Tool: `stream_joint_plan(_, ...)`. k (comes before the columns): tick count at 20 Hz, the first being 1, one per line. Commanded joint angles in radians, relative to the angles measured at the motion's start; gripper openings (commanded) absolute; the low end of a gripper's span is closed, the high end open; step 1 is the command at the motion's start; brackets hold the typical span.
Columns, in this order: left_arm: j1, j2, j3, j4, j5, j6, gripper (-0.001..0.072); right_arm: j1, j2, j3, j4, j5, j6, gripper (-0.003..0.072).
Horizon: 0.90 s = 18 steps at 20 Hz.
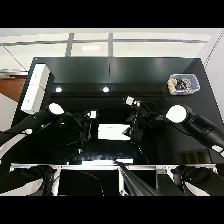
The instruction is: Fold the box and place the chain.
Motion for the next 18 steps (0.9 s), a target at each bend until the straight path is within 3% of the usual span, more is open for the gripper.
stream_joint_plan(1,0.0,-0.001,-0.001,0.0,0.0,0.0,0.0466,0.009,-0.006,0.0,-0.007,0.002,-0.117,0.0704)
stream_joint_plan(6,0.0,-0.001,-0.001,0.0,-0.001,-0.003,0.0466,0.035,-0.006,0.001,-0.016,0.077,-0.126,0.0704)
stream_joint_plan(11,0.0,-0.001,-0.001,0.0,-0.001,-0.003,0.0466,0.111,-0.008,-0.005,-0.165,-0.071,0.022,0.0703)
stream_joint_plan(14,0.0,-0.001,-0.001,0.0,0.0,-0.003,0.0466,0.111,-0.011,-0.005,-0.164,-0.083,0.022,0.07)
stream_joint_plan(15,0.0,-0.001,-0.001,0.0,-0.001,-0.003,0.0466,0.111,-0.011,-0.005,-0.16,-0.084,0.024,0.0602)
stream_joint_plan(17,0.0,-0.001,-0.001,0.0,-0.001,-0.003,0.0466,0.111,-0.01,-0.003,-0.157,-0.088,0.026,0.0516)
stream_joint_plan(18,0.0,-0.001,-0.001,0.0,-0.001,-0.003,0.0466,0.111,-0.01,-0.001,-0.157,-0.082,0.026,0.0408)
